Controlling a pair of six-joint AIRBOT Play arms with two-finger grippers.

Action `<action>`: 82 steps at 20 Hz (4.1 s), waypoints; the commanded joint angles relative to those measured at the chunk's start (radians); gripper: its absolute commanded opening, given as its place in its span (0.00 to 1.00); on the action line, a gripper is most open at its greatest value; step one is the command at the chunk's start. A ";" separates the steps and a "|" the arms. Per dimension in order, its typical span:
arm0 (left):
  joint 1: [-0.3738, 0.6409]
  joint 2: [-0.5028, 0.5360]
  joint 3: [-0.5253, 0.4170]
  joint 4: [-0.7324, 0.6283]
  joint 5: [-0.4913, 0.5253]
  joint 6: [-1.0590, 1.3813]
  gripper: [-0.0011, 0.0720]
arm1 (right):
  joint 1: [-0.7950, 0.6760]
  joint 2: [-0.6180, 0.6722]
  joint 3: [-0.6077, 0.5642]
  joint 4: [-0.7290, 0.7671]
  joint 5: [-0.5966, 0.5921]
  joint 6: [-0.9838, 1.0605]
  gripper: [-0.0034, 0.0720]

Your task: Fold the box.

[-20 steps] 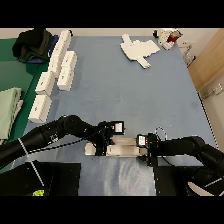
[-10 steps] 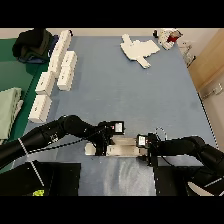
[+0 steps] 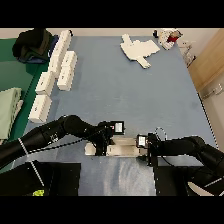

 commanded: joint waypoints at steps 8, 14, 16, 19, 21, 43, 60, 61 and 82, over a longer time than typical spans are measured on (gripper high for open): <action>0.000 0.000 0.000 -0.069 -0.003 0.000 0.04 | 0.000 -0.001 0.000 0.001 0.001 0.001 0.72; 0.000 0.000 0.000 -0.068 -0.003 -0.002 0.45 | 0.000 -0.001 0.000 0.001 0.001 0.000 0.72; 0.004 0.014 0.001 -0.050 -0.008 -0.056 0.46 | 0.000 -0.001 0.000 0.001 0.001 0.001 0.72; 0.034 0.093 0.001 0.062 -0.070 -0.245 0.46 | 0.000 -0.001 0.000 0.000 0.001 0.001 0.72; 0.064 0.167 0.001 0.164 -0.159 -0.414 0.45 | 0.000 -0.001 0.000 0.001 0.001 0.001 0.72; 0.160 -0.208 0.117 -0.229 -0.028 -0.821 0.03 | 0.000 -0.001 0.000 0.000 0.001 0.001 0.72; 0.130 0.165 0.195 0.071 -0.231 -0.662 0.03 | 0.000 -0.001 0.000 0.000 0.000 0.001 0.72; 0.105 0.219 0.184 0.121 -0.247 -0.663 0.03 | 0.000 -0.001 0.000 0.000 0.001 0.001 0.72; 0.100 0.185 -0.172 -0.011 -0.101 0.099 0.95 | 0.000 -0.001 0.000 0.000 0.001 0.001 0.72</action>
